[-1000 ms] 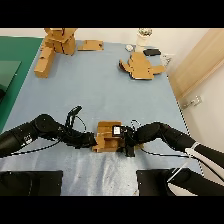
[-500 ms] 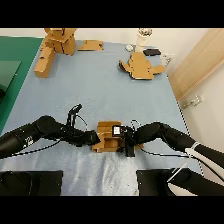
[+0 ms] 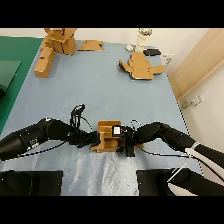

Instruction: Fold the box.

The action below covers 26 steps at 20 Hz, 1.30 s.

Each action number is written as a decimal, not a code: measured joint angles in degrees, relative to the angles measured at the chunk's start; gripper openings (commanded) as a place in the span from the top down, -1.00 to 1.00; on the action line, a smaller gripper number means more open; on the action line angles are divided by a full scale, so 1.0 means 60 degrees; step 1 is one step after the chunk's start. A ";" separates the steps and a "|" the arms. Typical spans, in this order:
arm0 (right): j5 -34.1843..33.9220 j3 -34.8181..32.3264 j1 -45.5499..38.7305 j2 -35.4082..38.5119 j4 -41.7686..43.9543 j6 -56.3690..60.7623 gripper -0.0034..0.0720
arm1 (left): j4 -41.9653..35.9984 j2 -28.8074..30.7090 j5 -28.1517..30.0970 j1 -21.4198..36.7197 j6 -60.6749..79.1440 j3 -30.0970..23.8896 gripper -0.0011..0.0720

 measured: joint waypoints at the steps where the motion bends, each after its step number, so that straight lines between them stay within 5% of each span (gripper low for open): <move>1: 0.0000 0.0000 0.0000 0.0000 0.0000 0.0000 -0.43 | 0.0474 -0.0138 -0.0091 -0.0204 -0.0499 0.0175 -0.40; 10: 0.0000 0.0000 0.0000 0.0000 0.0000 -0.0004 -0.43 | 0.2685 -0.1745 -0.0896 -0.1392 -0.3045 0.1785 -0.39; 17: -0.0004 0.0000 0.0000 0.0000 0.0004 -0.0004 -0.43 | 0.4958 -0.2532 -0.2463 -0.2182 -0.5584 0.3147 -0.39; 26: 0.0004 0.0000 0.0000 0.0000 0.0000 0.0000 -0.43 | 0.5887 -0.4131 -0.4211 -0.3009 -0.6630 0.4787 -0.39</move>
